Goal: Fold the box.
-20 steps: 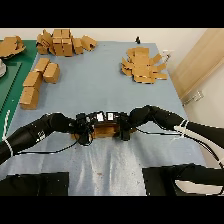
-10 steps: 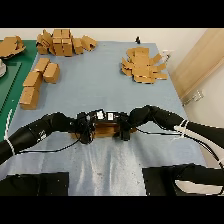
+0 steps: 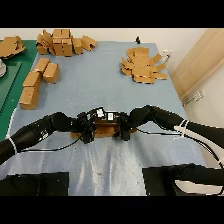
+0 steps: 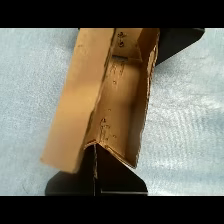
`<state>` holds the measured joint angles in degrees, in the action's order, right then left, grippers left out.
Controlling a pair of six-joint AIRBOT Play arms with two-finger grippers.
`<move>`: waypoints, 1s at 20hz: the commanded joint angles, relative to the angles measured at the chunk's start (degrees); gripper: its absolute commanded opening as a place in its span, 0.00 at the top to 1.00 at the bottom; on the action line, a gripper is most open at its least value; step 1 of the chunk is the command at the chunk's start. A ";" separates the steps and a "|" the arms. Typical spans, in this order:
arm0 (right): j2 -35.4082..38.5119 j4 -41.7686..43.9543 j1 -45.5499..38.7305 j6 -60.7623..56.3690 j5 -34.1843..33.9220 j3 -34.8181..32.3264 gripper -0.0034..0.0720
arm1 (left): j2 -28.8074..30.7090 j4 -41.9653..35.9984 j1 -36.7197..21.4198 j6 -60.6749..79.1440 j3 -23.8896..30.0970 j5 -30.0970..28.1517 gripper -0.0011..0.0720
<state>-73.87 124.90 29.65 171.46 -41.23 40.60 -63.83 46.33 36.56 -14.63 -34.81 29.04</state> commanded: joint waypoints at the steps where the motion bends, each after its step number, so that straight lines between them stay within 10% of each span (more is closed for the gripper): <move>1: 0.02 0.02 0.00 0.00 -0.02 0.02 0.24 | -0.17 -0.39 0.02 0.00 0.00 -0.09 0.62; 2: 0.02 0.02 0.00 0.00 -0.02 0.02 0.24 | -0.17 -1.57 0.02 -0.07 0.00 -0.11 0.31; 12: 0.02 0.02 0.00 0.00 -0.02 0.02 0.24 | -0.13 -2.01 -0.02 -0.20 0.00 -0.02 0.31; 13: 0.02 0.02 0.00 0.00 -0.02 0.02 0.24 | -0.04 -0.68 -0.24 -0.48 -0.02 0.66 0.41; 14: 0.02 0.00 0.00 0.00 -0.02 0.02 0.24 | 0.37 1.75 -0.66 -1.70 -0.02 2.34 0.85; 15: 0.02 0.00 0.00 0.00 0.00 0.02 0.24 | 1.25 5.03 -1.22 -4.28 -0.02 4.42 0.97; 20: 0.02 0.00 0.00 0.00 -0.02 0.02 0.24 | 11.32 16.98 -5.40 -28.59 0.00 10.73 0.97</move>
